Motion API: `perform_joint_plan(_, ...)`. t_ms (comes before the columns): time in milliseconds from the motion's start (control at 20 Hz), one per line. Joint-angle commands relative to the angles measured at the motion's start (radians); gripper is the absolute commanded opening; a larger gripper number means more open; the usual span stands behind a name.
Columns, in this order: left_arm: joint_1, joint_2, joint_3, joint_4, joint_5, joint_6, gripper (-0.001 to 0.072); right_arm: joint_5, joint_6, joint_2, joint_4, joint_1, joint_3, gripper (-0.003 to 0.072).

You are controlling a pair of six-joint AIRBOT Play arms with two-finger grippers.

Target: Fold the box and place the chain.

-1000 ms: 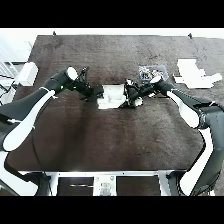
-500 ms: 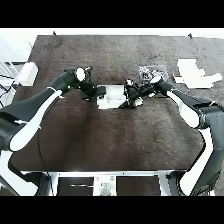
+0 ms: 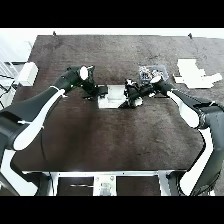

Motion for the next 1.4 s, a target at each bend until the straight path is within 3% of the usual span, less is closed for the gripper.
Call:
perform_joint_plan(0,-0.011,-0.051,0.102,0.041,-0.141,-0.046,0.0424,0.0,0.0,0.0,0.0,0.001,0.0,0.0506)
perform_joint_plan(400,-0.03,-0.104,0.158,0.118,-0.204,-0.11,0.0422,0.0,0.0,0.0,-0.001,0.001,0.0,0.0507)
perform_joint_plan(750,-0.056,-0.166,0.266,0.203,-0.264,-0.126,0.0422,0.0,0.0,0.0,-0.001,0.001,0.0,0.0507)
perform_joint_plan(1000,-0.056,-0.188,0.286,0.238,-0.319,-0.158,0.0422,0.0,0.0,0.0,-0.001,0.001,0.0,0.0506)
perform_joint_plan(1350,-0.056,-0.198,0.288,0.249,-0.318,-0.157,0.042,0.0,0.0,0.0,-0.001,0.001,0.0,0.0506)
